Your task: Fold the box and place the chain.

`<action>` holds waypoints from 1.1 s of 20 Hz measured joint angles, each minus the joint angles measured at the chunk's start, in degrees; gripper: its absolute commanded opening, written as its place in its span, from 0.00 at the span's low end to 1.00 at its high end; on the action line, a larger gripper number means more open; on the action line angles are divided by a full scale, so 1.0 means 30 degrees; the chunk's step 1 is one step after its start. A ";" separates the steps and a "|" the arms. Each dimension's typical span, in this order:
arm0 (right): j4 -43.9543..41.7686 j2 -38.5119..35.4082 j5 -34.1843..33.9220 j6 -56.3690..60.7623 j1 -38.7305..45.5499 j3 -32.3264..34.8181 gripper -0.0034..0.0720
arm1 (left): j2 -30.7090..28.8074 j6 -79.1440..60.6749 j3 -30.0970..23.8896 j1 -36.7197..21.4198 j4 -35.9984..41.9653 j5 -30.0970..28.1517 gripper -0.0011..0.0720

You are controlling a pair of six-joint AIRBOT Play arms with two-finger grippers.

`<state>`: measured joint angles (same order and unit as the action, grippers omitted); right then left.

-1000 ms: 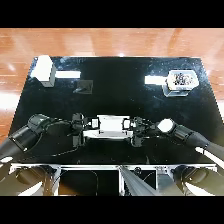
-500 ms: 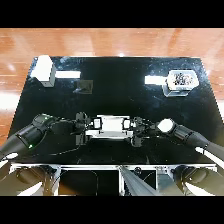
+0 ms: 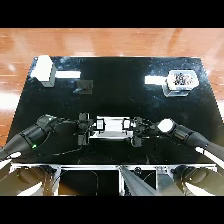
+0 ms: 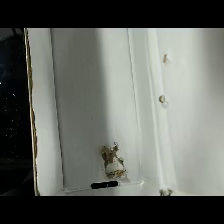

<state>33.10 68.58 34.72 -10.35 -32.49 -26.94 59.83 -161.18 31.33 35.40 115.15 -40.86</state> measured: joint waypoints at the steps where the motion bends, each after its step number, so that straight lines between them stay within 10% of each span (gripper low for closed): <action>1: 0.0000 0.0000 0.0000 0.0000 0.0000 0.0000 0.85 | 0.0000 0.0000 0.0000 0.0007 0.0073 0.0007 0.40; 22: -0.0007 0.0000 -0.0015 0.0007 0.0000 0.0000 0.85 | 0.0780 0.0007 0.0000 0.0240 0.3708 0.1668 0.40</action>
<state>33.08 68.58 34.68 -10.33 -32.49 -26.94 62.17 -161.16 31.33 36.12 126.28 -35.86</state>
